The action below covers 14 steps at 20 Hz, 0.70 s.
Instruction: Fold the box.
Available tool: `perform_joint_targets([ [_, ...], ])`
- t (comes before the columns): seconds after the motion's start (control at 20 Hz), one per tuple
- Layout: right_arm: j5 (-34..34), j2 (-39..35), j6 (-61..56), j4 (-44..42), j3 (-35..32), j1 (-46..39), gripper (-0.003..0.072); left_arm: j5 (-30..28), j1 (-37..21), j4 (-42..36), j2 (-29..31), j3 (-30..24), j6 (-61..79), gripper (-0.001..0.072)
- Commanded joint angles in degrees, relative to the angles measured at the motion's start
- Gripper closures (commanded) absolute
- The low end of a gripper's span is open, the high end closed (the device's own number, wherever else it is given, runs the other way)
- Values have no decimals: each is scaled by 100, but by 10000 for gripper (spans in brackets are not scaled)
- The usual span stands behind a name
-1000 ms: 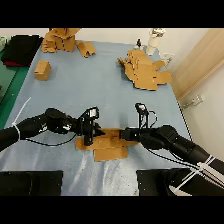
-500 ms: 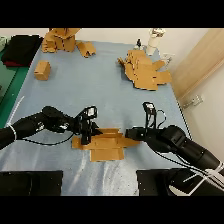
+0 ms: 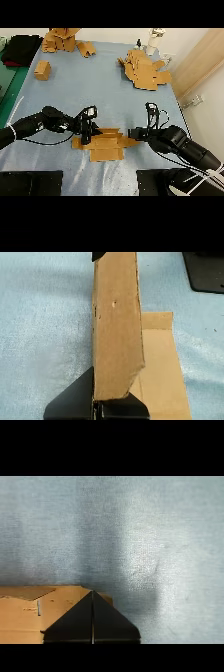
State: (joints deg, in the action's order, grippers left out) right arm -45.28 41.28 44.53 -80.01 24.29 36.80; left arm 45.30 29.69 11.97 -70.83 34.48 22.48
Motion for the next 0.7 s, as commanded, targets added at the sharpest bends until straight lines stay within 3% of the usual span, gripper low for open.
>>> perform_joint_targets([
  [0.0, -22, 92, -2, 4, 2, -4, 683, -28, -2, 4, 4, 4, -140, 697],
  [0.4, 46, 92, 697, -33, 2, 0, 684, 26, -2, 4, 4, 4, -131, 697],
  [0.55, 125, 90, 2107, -584, 4, 11, 684, 33, -2, 2, 4, 7, -131, 697],
  [0.65, -61, 68, 3578, -1714, 4, 66, 685, 31, -4, 2, 4, 4, -131, 698],
])
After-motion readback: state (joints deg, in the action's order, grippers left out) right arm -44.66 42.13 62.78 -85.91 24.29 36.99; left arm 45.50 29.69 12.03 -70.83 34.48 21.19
